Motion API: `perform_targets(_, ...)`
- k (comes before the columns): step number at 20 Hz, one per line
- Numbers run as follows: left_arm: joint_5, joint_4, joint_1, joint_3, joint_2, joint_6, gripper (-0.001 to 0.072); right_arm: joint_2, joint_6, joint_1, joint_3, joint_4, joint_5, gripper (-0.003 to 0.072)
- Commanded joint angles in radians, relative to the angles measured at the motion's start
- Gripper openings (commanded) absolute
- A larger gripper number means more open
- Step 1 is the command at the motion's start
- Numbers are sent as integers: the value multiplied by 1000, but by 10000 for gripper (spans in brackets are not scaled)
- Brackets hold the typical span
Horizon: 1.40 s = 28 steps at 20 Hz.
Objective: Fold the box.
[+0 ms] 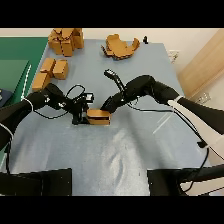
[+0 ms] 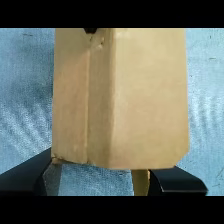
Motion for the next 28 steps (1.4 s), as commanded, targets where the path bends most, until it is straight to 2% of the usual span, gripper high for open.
perform_targets(1, 1, 1, 0, 0, 0, -5, 299, 76, -117, 8, -143, 114, 189, 2)
perform_targets(4, 2, 0, 0, 0, 0, -6, 299, 124, -220, 19, -231, 104, 186, 3)
perform_targets(5, 2, 1, 0, 0, 0, -5, 298, 123, -277, 32, -233, 74, 178, 46)
perform_targets(6, 1, 1, 0, 0, 0, -6, 299, 121, -362, 45, -233, 44, 175, 186)
perform_targets(7, 0, 1, 0, 0, 0, -7, 299, 121, -447, 58, -233, 40, 182, 204)
perform_targets(9, 1, 0, 0, 0, 0, -8, 299, 121, -548, 69, -230, 43, 200, 204)
perform_targets(13, -2, 0, 0, 0, 0, -14, 299, 121, -548, 68, -225, 43, 227, 204)
perform_targets(14, -2, 0, 0, 0, 0, -14, 299, 121, -548, 68, -225, 43, 237, 259)
perform_targets(15, -2, 0, 0, 0, 0, -14, 298, 121, -548, 68, -225, 39, 238, 404)
perform_targets(16, -2, 0, 0, 0, 0, -16, 299, 121, -548, 68, -225, 26, 237, 436)
perform_targets(18, -2, 0, 0, 0, 0, -16, 299, 121, -548, 68, -224, 4, 235, 435)
perform_targets(19, -2, 0, 0, 0, 0, -16, 299, 121, -548, 68, -224, 4, 240, 379)
perform_targets(20, -2, 0, 0, 0, 0, -16, 299, 121, -548, 68, -220, 5, 240, 260)
perform_targets(21, -2, 0, 0, 0, 0, -16, 299, 121, -548, 68, -216, 6, 241, 217)
perform_targets(22, -2, 0, 0, 0, 0, -16, 299, 121, -548, 69, -212, 6, 241, 213)
perform_targets(24, -2, 0, 0, 0, 0, -16, 299, 121, -548, 69, -212, 6, 240, 85)
perform_targets(28, -1, 0, 0, 0, 0, -16, 299, 120, -548, 69, -212, 6, 241, 83)
